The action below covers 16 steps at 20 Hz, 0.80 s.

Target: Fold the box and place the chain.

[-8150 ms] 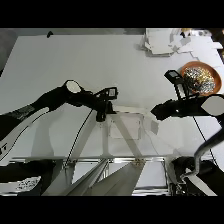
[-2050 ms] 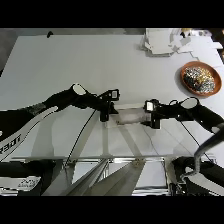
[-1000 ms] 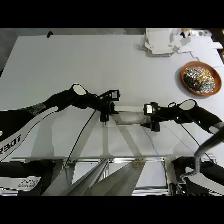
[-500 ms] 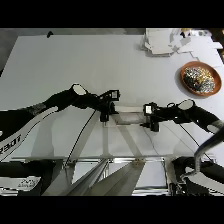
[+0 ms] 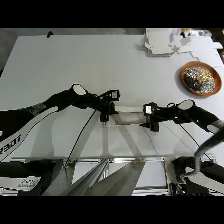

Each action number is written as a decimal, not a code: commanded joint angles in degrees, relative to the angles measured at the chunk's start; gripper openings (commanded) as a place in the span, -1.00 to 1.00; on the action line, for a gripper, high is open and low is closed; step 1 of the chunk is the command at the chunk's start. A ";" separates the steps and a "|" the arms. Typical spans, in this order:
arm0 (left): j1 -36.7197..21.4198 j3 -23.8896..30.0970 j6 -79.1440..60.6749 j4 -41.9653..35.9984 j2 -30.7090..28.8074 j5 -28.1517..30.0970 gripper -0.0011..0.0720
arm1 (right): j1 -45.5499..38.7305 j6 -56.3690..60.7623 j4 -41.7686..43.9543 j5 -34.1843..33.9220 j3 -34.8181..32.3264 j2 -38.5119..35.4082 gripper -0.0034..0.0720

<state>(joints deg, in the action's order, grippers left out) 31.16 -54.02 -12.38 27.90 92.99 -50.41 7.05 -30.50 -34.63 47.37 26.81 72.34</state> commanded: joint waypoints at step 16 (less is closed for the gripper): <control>0.00 0.02 -0.07 -1.68 0.02 0.22 -0.82 | 0.02 0.00 -0.04 -0.04 -0.02 0.02 0.18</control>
<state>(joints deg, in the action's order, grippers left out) 31.16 -54.00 -12.49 26.65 93.06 -49.93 7.05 -30.50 -34.63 47.27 26.79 72.36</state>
